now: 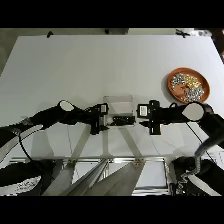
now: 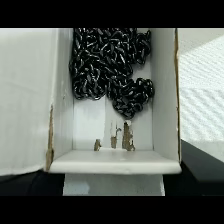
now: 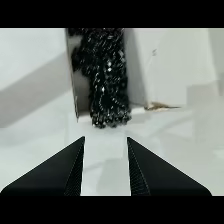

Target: Fold the box and place the chain.

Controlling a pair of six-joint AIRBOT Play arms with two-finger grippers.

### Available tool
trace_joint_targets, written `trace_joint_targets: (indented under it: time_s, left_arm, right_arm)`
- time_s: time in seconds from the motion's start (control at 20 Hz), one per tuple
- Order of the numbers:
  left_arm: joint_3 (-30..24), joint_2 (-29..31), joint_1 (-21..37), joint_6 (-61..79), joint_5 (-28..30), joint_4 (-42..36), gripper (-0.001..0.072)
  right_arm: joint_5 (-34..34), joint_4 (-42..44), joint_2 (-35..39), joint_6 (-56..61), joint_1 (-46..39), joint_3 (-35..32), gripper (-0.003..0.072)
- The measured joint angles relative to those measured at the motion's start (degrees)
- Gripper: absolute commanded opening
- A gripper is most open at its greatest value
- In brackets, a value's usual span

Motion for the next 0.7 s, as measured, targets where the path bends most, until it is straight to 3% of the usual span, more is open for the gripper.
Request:
trace_joint_targets:
  time_s: [0.3,0.7]
  left_arm:
    - [0.00,0.00,0.00,0.00,0.00,-0.02,0.0208]
    - [0.00,0.00,0.00,0.02,0.00,0.00,0.0208]
  right_arm:
    - [-5.60,4.35,-8.87,-12.24,-1.33,-0.90,0.0303]
    - [-7.15,10.69,-13.94,-21.27,-1.53,-1.03,0.0300]
